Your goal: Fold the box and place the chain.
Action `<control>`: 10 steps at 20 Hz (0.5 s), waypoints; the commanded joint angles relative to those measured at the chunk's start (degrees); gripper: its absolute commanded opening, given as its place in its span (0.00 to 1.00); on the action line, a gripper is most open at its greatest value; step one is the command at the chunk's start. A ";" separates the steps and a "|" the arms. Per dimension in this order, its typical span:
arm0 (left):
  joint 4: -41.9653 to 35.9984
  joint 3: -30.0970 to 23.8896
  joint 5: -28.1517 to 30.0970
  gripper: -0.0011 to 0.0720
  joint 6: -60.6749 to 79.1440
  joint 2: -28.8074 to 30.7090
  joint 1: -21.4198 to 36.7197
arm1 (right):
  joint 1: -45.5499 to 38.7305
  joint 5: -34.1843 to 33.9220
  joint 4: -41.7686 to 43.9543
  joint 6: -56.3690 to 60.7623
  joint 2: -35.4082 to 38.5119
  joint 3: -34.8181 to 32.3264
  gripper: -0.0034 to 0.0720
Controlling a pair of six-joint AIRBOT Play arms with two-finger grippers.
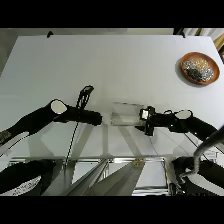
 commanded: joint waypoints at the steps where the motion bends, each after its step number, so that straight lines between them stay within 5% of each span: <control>1: -5.90 0.87 0.22 0.33 4.52 -0.04 -1.38 | 0.04 0.00 0.02 0.02 -0.04 -0.02 0.39; 3: -6.80 0.94 0.55 0.45 4.24 -0.04 -1.38 | 0.04 -0.02 0.02 0.02 -0.04 -0.02 0.39; 10: -10.16 1.09 1.90 0.51 4.22 -0.04 -4.17 | 0.04 0.00 0.02 0.02 -0.04 -0.02 0.39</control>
